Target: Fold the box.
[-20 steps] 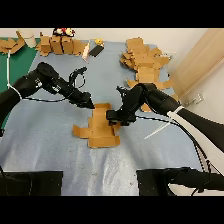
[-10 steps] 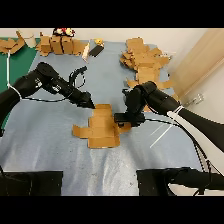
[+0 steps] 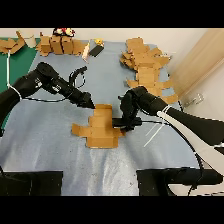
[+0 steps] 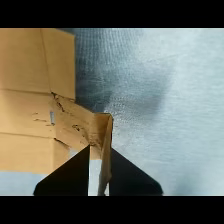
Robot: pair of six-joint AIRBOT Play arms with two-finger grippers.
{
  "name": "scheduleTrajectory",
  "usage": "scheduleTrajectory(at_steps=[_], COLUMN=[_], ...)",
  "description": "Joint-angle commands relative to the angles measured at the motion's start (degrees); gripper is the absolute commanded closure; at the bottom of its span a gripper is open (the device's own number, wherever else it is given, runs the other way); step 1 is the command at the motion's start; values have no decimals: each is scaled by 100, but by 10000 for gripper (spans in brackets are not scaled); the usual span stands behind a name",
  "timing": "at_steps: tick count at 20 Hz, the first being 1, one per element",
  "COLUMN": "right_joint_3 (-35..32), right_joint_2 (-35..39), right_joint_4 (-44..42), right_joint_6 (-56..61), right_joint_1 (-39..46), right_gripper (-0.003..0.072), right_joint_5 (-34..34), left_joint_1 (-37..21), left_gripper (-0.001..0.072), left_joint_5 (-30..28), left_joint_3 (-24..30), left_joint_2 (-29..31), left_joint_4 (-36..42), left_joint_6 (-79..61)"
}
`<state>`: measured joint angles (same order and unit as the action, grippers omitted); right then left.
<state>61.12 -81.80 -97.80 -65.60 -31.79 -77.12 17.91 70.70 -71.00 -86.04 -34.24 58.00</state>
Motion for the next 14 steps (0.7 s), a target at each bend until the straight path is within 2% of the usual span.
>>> scheduleTrajectory(at_steps=[1,2,9,11,14], right_joint_3=[-2,-2,-2,-2,-2], right_joint_2=[-96,-96,-96,-96,-70], right_joint_4=[275,313,291,282,-74], right_joint_6=[-42,-42,-107,-197,-612], right_joint_1=[-48,-48,-48,-46,-46], right_gripper=[562,585,585,682,683], right_joint_5=[-160,-153,59,59,212], left_joint_1=[-4,-4,-7,-4,-7], left_gripper=[699,699,699,699,699], left_joint_5=[0,-2,2,0,2], left_joint_3=[0,0,0,0,0], left_joint_2=[-4,-4,-4,-4,-2], left_joint_4=[-2,-2,-4,-2,0], left_joint_6=[-13,-15,-15,-15,-181])
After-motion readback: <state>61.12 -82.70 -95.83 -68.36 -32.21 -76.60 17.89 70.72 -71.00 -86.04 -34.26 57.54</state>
